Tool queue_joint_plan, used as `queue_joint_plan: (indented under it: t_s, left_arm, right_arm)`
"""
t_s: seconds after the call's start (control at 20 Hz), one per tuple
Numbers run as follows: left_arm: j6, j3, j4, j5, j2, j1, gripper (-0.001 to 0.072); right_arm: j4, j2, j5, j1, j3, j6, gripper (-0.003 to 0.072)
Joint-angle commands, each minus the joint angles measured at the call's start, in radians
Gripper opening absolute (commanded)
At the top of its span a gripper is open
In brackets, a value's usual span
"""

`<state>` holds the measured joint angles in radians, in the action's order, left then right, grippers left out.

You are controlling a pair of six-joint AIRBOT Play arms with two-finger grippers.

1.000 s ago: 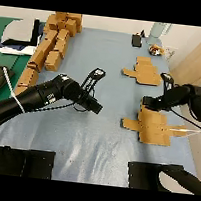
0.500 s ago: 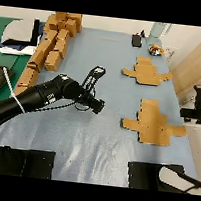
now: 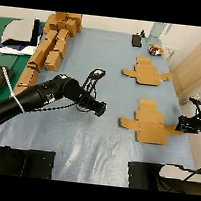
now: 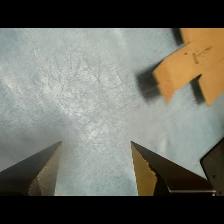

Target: Fold the box.

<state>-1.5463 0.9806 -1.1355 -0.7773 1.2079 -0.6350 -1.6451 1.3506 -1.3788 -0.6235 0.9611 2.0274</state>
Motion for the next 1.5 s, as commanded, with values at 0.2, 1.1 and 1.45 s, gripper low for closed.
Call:
queue_joint_plan:
  t_s: [0.2, 1.1, 1.45]
  left_arm:
    - [0.000, 0.035, 0.017, -0.038, -0.025, 0.001, 0.0673]
    - [-0.092, 0.055, 0.014, -0.334, -0.044, 0.138, 0.0674]
    - [-0.067, 0.055, 0.085, -0.436, -0.044, 0.311, 0.0513]
  right_arm:
    - [-0.553, 0.001, -0.106, 0.026, 0.000, 0.146, 0.0002]
    - [-0.615, -0.022, 0.284, 0.599, -0.163, -0.074, 0.0308]
    - [-0.729, -0.083, 0.313, 0.750, -0.234, 0.113, -0.0001]
